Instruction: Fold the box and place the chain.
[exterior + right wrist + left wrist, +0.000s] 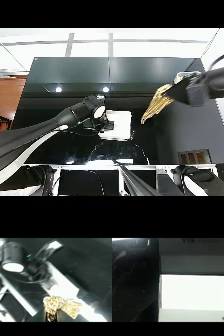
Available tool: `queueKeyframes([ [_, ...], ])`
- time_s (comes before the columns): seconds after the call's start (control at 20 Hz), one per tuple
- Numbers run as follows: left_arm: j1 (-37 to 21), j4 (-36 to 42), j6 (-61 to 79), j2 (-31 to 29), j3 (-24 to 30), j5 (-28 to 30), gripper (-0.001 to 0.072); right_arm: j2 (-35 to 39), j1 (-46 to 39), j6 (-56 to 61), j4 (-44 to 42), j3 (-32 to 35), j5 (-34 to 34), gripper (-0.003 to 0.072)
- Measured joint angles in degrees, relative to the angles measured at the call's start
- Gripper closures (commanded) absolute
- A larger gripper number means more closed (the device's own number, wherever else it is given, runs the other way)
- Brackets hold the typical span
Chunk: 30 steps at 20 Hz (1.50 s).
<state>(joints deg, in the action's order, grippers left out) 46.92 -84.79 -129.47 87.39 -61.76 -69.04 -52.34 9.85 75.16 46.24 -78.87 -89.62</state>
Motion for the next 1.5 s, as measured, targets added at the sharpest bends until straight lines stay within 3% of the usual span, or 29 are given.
queueKeyframes([
  [0.5, 0.0, 0.0, 0.0, 0.0, 0.0, 0.0, 0.0684, -2.5, 8.8, -1.7, -9.4, 7.6, 9.2, 0.0675],
  [0.75, 0.0, 0.0, 0.0, 0.0, 0.0, 0.1, 0.0684, -4.9, 12.5, -1.4, -6.6, 12.6, 13.6, 0.0675],
  [1.15, 0.0, 0.0, 0.0, 0.0, 0.0, 0.1, 0.0684, -8.2, 14.8, 2.2, -5.7, 25.4, 26.9, 0.0666],
  [1.5, 0.0, 0.0, 0.0, 0.0, 0.0, 0.2, 0.0683, -10.4, 18.2, 4.2, -3.5, 28.3, 30.5, 0.0666],
])
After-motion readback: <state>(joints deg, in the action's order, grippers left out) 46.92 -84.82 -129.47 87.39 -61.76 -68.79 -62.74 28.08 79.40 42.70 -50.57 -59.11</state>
